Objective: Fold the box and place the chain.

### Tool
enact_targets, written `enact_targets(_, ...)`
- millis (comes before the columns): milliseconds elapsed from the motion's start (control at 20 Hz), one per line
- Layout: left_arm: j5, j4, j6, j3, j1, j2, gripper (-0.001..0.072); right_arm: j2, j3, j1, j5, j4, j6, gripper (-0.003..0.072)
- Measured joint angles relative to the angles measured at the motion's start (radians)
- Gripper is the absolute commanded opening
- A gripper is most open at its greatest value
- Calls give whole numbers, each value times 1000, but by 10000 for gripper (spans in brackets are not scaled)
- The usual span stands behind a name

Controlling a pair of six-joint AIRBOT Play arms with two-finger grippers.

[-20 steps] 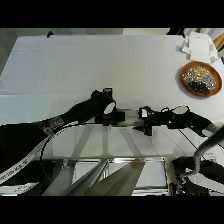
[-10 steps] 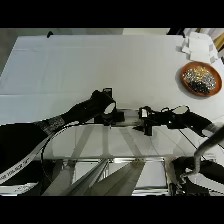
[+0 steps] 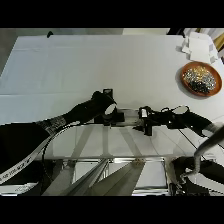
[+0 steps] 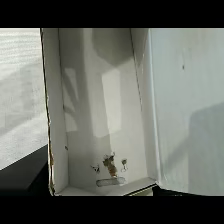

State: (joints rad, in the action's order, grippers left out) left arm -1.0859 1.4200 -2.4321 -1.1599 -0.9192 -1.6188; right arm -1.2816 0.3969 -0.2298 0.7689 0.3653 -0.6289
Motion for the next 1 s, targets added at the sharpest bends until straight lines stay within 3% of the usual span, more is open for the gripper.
enact_targets(300, -5, 4, -1, -1, 0, 1, 18, 0, 0, 0, 0, 0, -1, 414)
enact_targets(400, -11, -2, 2, -2, 2, 2, 204, 0, 0, 0, 0, 0, -1, 414)
enact_targets(500, -13, -12, 6, -2, 4, 9, 229, 0, 0, 0, 0, 0, -1, 414)
enact_targets(750, -16, -11, 38, -3, 18, 47, 184, 0, 0, -1, 0, 0, -1, 414)
enact_targets(850, -25, -5, 43, -3, 19, 55, 60, 0, 0, -1, 0, 0, -1, 414)
enact_targets(1000, -26, -2, 45, -3, 18, 60, 4, 0, 0, 0, 1, 0, 0, 414)
